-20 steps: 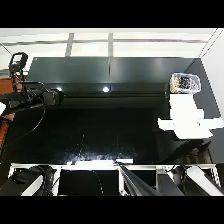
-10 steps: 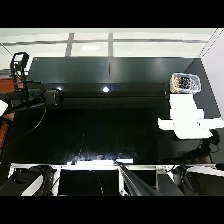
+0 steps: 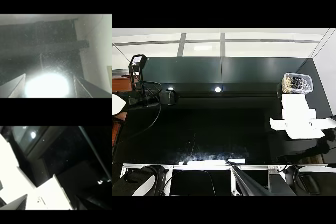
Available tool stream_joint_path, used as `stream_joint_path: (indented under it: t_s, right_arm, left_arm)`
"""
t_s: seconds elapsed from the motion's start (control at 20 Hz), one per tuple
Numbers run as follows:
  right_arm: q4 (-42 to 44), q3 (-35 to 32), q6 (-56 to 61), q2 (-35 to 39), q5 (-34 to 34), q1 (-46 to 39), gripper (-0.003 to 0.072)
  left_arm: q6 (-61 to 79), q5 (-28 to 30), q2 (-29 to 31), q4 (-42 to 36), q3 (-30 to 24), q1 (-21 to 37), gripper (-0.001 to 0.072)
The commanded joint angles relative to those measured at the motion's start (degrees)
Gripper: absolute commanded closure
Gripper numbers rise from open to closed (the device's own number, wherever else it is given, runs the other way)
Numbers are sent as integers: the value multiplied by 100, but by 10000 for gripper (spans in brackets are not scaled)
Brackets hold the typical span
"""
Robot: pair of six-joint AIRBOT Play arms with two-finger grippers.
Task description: Fold the box and place the chain.
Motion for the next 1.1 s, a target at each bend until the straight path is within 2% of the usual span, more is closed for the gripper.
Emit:
stream_joint_path:
  t_s: [0.0, 0.45, 0.5, 0.55, 0.6, 0.85, 0.9, 0.95, 1.05]
  right_arm:
    - [-122, 24, -63, -116, 50, 188, -1]
    - [-507, 24, -144, -116, 26, 588, 1]
    - [-507, 24, -173, -116, 33, 586, 54]
    - [-505, 24, -251, -116, 48, 581, 260]
    - [-503, 24, -297, -116, 48, 581, 292]
    - [-470, 24, -457, -116, 142, 581, 294]
    - [-435, 24, -492, -116, 179, 581, 393]
    - [-389, 24, -494, -116, 199, 581, 461]
    - [-216, 24, -560, -116, 308, 568, 464]
  left_arm:
    - [-2, -24, -44, -20, 7, -2, 0]
    - [0, -26, -44, 4, 7, -2, 1]
    - [0, -26, -44, 4, 7, -2, 0]
    - [0, -28, -44, 4, 7, -2, 0]
    - [0, -28, -44, 4, 7, -2, 0]
    - [0, -28, -44, 20, 7, 0, 0]
    - [0, -28, -44, 26, 7, 0, 0]
    - [0, -28, -44, 28, 7, 0, 0]
    - [0, -28, -44, 26, 7, 0, 0]
